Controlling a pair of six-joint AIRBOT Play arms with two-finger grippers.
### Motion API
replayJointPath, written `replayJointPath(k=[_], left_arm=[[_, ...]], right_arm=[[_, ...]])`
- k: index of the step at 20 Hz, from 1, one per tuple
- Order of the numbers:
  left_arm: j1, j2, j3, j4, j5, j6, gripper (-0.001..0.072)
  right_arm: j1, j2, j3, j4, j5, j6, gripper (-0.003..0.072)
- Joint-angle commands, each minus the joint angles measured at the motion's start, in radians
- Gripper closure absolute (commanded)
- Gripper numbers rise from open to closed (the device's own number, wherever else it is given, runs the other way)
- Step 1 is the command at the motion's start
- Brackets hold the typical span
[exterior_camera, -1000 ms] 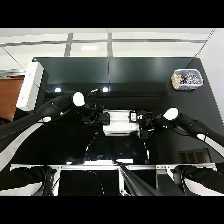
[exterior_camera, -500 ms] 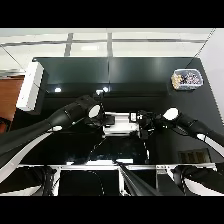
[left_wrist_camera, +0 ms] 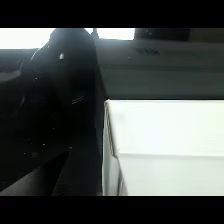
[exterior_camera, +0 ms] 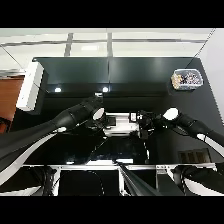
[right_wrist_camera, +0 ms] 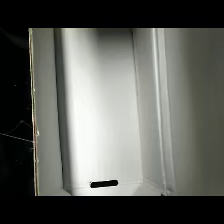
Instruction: Fold the box and place the chain.
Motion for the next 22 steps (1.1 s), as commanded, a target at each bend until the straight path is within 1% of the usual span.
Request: replayJointPath(k=[1, 9, 10, 11, 12, 14, 17, 18, 20, 21, 22], left_arm=[[-0.008, -0.039, 0.067, 0.013, -0.035, 0.011, 0.0318], [-0.006, -0.071, 0.072, -0.005, -0.045, 0.006, 0.0318], [-0.006, -0.072, 0.072, -0.009, -0.045, 0.006, 0.0334], [-0.006, -0.072, 0.072, -0.011, -0.045, 0.008, 0.0448], [-0.006, -0.072, 0.072, -0.011, -0.043, 0.008, 0.052], [-0.006, -0.072, 0.072, -0.02, -0.043, 0.01, 0.0684], [-0.006, -0.072, 0.072, -0.038, -0.039, 0.034, 0.0684], [-0.006, -0.072, 0.072, -0.039, -0.039, 0.034, 0.065], [-0.003, -0.072, 0.072, -0.045, -0.039, 0.033, 0.03], [-0.002, -0.072, 0.072, -0.045, -0.04, 0.033, 0.028], [0.002, -0.072, 0.072, -0.045, -0.04, 0.03, 0.028]], right_arm=[[0.0, 0.0, 0.0, 0.0, 0.001, 0.0, 0.0531], [0.0, 0.0, 0.0, 0.0, 0.001, 0.0, 0.0531], [0.0, 0.0, 0.0, 0.0, 0.001, 0.0, 0.0532], [0.0, 0.0, 0.0, 0.0, 0.001, 0.0, 0.0532], [0.0, 0.0, 0.0, 0.0, 0.001, 0.0, 0.0532], [0.0, 0.0, 0.0, 0.0, 0.001, 0.0, 0.0532], [0.0, 0.0, 0.0, 0.0, 0.001, 0.0, 0.0532], [0.0, 0.0, 0.0, 0.0, 0.001, 0.0, 0.0532], [0.0, 0.0, 0.0, 0.0, 0.001, 0.0, 0.0532], [0.0, 0.0, 0.0, 0.0, 0.001, 0.0, 0.0532], [0.0, 0.0, 0.0, 0.0, 0.001, 0.0, 0.0532]])
